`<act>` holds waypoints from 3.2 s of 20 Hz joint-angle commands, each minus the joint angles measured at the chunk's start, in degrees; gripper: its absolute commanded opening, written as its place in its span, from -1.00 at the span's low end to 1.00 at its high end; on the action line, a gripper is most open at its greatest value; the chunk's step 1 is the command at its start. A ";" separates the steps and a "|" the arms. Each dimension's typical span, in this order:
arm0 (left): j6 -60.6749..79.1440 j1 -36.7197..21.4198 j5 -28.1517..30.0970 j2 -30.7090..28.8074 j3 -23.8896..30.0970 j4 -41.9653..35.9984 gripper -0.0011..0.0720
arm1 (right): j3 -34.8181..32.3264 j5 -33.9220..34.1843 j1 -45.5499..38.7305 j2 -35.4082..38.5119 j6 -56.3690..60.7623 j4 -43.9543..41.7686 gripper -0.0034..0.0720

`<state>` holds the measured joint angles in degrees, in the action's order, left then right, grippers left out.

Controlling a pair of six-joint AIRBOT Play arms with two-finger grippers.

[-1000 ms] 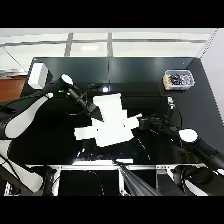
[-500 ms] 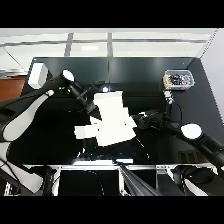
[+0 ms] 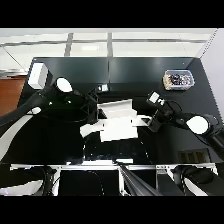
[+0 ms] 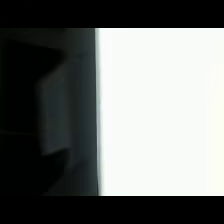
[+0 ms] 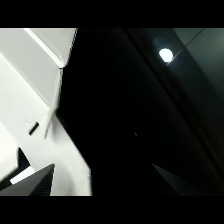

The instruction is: Fold the box and place the chain.

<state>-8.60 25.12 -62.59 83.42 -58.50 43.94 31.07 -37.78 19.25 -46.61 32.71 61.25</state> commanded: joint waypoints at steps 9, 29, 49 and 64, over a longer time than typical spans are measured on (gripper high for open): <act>11.61 3.39 11.17 4.31 1.38 1.18 -0.89 | -3.48 -3.08 6.69 -4.83 -18.05 -2.12 0.95; 11.58 3.39 11.02 6.60 1.38 0.37 -0.89 | -2.54 10.21 15.85 -10.78 -21.38 -10.01 0.95; 11.39 3.39 9.60 6.60 1.38 0.39 -0.89 | 2.29 -4.09 0.39 -24.70 -49.03 -33.18 0.95; 11.39 3.39 9.64 6.62 1.38 0.39 -0.89 | 0.46 -3.04 0.39 -25.92 -47.43 -31.30 0.94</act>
<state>2.81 28.51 -53.08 90.00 -57.14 44.31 31.57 -41.54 19.64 -72.49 -17.43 28.45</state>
